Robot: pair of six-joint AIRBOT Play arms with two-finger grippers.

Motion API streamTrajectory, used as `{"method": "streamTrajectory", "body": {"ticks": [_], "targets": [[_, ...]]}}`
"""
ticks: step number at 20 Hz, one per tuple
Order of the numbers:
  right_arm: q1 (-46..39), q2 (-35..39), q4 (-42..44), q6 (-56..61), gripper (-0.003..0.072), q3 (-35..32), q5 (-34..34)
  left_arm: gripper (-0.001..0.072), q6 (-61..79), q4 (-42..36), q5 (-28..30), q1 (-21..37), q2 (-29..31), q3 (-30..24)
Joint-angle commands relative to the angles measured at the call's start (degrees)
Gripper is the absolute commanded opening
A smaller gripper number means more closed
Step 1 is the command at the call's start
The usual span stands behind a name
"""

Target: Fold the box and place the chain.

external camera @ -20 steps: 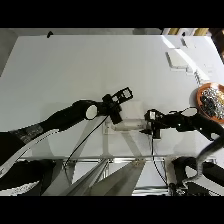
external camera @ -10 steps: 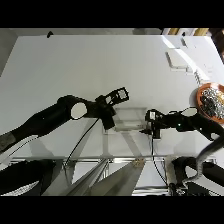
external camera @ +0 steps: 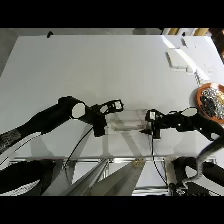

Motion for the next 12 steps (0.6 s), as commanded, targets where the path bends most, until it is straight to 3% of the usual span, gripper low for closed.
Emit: {"method": "streamTrajectory", "body": {"ticks": [1,3,5,7,12], "targets": [[0.04,0.04,0.0,0.02,0.0408,0.0,0.02,0.0187,8.31,-0.02,-0.72,1.6,-0.5,-0.37],[0.04,0.04,0.0,0.02,0.0408,0.0,0.02,0.0295,12.7,0.02,-0.39,1.6,-0.52,-0.37],[0.04,0.04,0.02,0.02,0.0408,0.0,0.02,0.0296,17.84,-0.26,-0.22,1.11,-0.52,-0.37],[0.04,0.04,0.02,0.02,0.0408,0.0,0.02,0.0383,23.1,-2.08,1.05,0.74,-0.57,-0.37],[0.04,0.04,0.02,0.02,0.0408,0.0,0.02,0.0394,24.55,-4.76,7.32,-0.24,-0.72,-2.21]]}}
